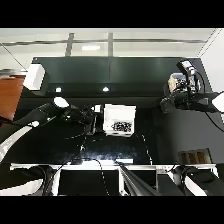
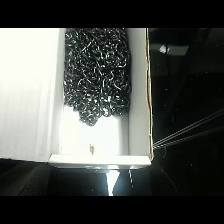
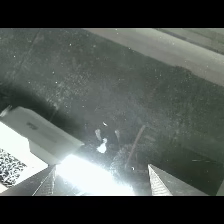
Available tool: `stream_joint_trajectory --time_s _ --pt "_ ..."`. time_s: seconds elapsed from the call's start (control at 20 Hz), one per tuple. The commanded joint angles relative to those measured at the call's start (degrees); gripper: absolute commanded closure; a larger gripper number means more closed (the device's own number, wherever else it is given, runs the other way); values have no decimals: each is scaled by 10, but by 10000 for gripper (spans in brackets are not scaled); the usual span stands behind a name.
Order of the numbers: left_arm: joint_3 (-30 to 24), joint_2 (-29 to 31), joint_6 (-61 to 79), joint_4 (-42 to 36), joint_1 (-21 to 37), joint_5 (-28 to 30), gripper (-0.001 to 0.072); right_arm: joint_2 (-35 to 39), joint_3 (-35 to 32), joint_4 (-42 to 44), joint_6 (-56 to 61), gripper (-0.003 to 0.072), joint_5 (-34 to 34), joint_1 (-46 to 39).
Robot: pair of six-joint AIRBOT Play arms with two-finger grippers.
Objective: Fold the box and place the chain.
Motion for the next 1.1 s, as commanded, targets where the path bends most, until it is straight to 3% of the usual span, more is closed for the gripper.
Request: stream_joint_trajectory --time_s 0.0,0.65,0.75,0.85,0.95,1.05 --pt "0 0 -7 4 1 1 16 0 0 0 0 -18 0 0" --pt "-1 0 -20 14 -2 1 17 0 0 2 0 -18 -3 0" --pt "-1 0 -20 14 -2 1 99 0 0 2 0 -18 -4 0" --pt "-1 0 -20 14 -2 1 105 0 0 2 0 -19 -4 0" --pt "-1 0 -21 14 -2 2 226 0 0 2 0 -18 -5 0" --pt "-1 0 -21 14 -2 2 226 0 0 2 0 -18 -5 0"
